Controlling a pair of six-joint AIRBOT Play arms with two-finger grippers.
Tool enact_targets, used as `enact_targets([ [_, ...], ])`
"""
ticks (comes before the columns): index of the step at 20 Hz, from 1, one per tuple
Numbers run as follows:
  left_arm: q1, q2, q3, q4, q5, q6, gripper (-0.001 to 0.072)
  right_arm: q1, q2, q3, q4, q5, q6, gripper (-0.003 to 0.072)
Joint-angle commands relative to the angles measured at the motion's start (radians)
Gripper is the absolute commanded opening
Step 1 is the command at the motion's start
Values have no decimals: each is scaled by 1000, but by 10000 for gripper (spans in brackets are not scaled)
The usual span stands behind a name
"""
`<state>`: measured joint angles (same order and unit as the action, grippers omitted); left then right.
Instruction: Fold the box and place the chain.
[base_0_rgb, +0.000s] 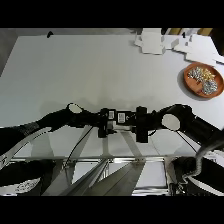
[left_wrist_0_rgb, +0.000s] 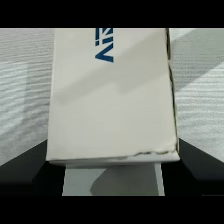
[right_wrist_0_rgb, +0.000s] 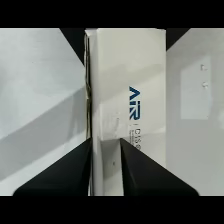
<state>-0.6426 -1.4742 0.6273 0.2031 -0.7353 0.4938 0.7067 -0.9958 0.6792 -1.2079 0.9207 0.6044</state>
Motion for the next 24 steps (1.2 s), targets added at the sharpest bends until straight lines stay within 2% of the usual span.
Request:
enact_targets([
  [1, 0, 0, 0, -2, 5, -3, 10, 1, 0, 0, 32, 11, 0, 305],
  [9, 0, 0, 0, -2, 5, -3, 10, -18, 54, 13, 42, -19, 1, 320],
  [14, 0, 0, 0, -2, 5, -3, 10, -92, 54, 15, 137, 15, 0, 315],
  [15, 0, 0, 0, -2, 5, -3, 10, -97, 49, 15, 150, 18, 0, 288],
  [17, 0, 0, 0, -2, 5, -3, 10, -98, 26, 14, 169, 19, 0, 123],
  [18, 0, 0, 0, -2, 5, -3, 10, -98, 6, 14, 182, 26, 0, 78],
  [20, 0, 0, 0, -2, 5, -3, 10, -98, -42, 14, 196, 47, -4, 74],
  [21, 0, 0, 0, -2, 5, -3, 10, -98, -63, 14, 195, 54, -9, 39],
  [24, 0, 0, 0, -2, 5, -3, 10, -98, -102, 14, 195, 54, -30, 38],
])
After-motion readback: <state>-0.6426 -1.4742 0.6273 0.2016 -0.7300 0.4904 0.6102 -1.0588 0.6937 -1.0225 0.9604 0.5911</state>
